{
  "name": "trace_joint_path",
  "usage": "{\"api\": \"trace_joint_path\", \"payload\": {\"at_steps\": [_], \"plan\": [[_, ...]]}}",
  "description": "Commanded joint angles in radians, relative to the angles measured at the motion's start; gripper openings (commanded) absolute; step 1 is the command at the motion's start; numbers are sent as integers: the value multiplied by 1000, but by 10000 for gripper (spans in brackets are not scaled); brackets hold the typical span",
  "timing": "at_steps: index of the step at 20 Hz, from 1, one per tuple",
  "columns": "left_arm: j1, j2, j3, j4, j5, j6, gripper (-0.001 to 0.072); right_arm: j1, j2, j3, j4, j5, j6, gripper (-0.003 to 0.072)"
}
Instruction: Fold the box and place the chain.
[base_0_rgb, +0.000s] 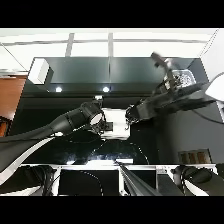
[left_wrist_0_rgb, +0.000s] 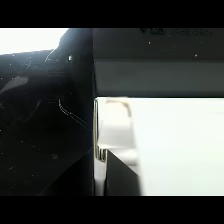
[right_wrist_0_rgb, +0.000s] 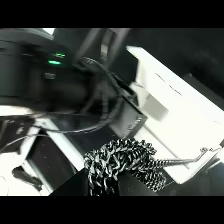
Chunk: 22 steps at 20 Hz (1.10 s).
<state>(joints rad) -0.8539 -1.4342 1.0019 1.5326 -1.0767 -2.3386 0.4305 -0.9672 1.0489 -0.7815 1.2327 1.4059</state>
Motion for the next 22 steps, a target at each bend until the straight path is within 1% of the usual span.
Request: {"api": "trace_joint_path", "payload": {"at_steps": [1,2,4,6,12,13,14,15,17,21,22], "plan": [[1,0,0,0,2,0,25,76,-48,-134,3,-198,-5,9],[1,0,0,0,2,0,25,101,-78,-145,-5,-240,-5,9],[1,0,0,0,2,0,26,118,-134,-145,-58,-278,9,9],[1,0,0,0,1,0,26,121,-173,-146,-103,-272,28,9],[1,0,0,0,-1,0,26,189,-233,-146,-114,-331,41,18],[1,0,0,0,-6,1,26,188,-233,-146,-114,-335,41,118],[1,0,0,-1,-6,5,26,179,-232,-146,-114,-328,41,359],[2,0,0,-5,-7,4,25,161,-228,-144,-114,-301,38,390],[9,0,0,-30,-8,-12,25,84,-177,-139,-121,-204,14,390],[12,0,5,-31,-3,-77,28,-140,39,-139,-227,-105,16,389],[12,2,13,-37,-7,-77,108,-187,79,-139,-226,-80,15,389]]}}
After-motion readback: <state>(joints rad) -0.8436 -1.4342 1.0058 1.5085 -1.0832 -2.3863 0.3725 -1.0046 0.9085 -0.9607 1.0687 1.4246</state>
